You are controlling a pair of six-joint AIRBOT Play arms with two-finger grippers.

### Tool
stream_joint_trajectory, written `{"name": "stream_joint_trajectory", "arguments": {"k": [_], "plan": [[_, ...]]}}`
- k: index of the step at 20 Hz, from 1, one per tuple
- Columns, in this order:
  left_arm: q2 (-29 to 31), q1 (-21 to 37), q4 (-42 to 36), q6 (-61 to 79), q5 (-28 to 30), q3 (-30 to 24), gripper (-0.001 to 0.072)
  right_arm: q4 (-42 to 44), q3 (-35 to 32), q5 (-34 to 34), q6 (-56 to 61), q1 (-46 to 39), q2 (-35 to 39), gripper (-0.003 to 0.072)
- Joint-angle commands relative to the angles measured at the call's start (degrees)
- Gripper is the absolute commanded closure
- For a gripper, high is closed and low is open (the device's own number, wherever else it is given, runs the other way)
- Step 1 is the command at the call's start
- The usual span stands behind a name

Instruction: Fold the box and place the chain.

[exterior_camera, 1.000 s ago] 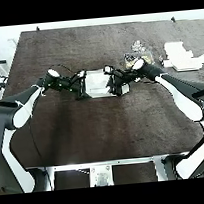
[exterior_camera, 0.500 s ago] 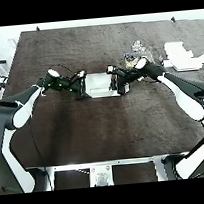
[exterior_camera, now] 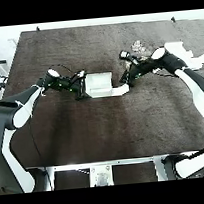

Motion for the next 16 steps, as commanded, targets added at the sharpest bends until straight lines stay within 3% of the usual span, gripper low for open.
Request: {"name": "stream_joint_trajectory", "arguments": {"k": [1, 8, 12, 16], "plan": [[0.02, 0.04, 0.02, 0.0, 0.0, -0.02, 0.0361, 0.52, 0.04, 0.28, 14.6, -4.33, 2.38, 0.0681], [0.02, 0.04, 0.02, 0.0, 0.0, -0.02, 0.0361, 4.37, -5.29, 0.28, 31.98, -12.57, 1.77, 0.0681], [0.02, 0.04, 0.02, 0.02, 0.0, -0.02, 0.036, 9.4, -11.19, -0.76, 33.73, -11.1, -1.14, 0.0681], [0.0, 0.04, 0.02, 0.0, 0.0, -0.02, 0.036, 15.04, -11.8, -1.01, 33.73, -7.8, -6.29, 0.0681]]}}
